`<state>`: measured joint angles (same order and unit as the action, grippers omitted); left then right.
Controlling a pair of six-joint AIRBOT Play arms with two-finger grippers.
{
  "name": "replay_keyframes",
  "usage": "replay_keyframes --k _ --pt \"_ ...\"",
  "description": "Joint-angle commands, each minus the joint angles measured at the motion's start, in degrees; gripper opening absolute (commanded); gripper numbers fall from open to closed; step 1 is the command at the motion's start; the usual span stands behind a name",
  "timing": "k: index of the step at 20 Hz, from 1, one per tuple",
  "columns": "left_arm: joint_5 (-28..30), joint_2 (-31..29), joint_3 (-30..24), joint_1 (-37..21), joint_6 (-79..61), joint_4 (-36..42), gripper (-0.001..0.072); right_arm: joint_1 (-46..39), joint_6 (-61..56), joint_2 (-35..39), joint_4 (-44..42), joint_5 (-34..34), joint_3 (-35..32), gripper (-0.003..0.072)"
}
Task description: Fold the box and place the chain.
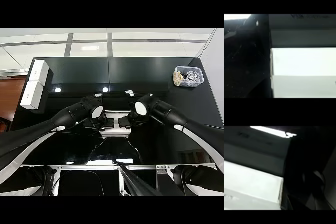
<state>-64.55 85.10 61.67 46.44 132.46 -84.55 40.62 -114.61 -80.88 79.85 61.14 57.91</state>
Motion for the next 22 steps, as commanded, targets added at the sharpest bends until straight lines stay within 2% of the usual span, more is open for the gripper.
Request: replay_keyframes --k 1,8,9,10,15,16,17,22 --pt "-0.02 0.00 0.04 -0.04 -0.02 -0.02 0.0024 2.01 -7.91 -1.49 4.55 1.75 0.87 0.0297" --pt "0.02 0.00 0.04 -0.04 -0.02 -0.02 0.0024 2.01 -10.93 -1.66 4.17 3.37 0.87 0.0297" --pt "0.02 0.00 0.04 -0.04 0.00 -0.02 0.0024 2.01 -11.21 -1.70 3.96 3.34 0.87 0.0220" --pt "0.02 0.00 0.04 -0.04 0.00 -0.02 0.0024 2.01 -10.97 -1.73 3.21 3.32 0.87 0.0015" --pt "0.00 0.00 0.04 -0.04 0.00 -0.02 0.0024 2.01 -11.21 -1.77 2.67 2.80 0.87 0.0026" --pt "0.00 0.00 0.04 -0.04 0.00 -0.02 0.0024 2.01 -11.19 -1.77 2.38 2.23 0.87 0.0182" --pt "0.02 0.00 0.04 -0.04 0.00 -0.02 0.0024 2.01 -11.17 -1.77 1.73 1.77 0.87 0.0269" --pt "-0.02 0.00 0.04 -0.04 -0.02 -0.02 0.0024 2.01 -10.75 -1.77 0.94 0.35 0.87 0.0268"
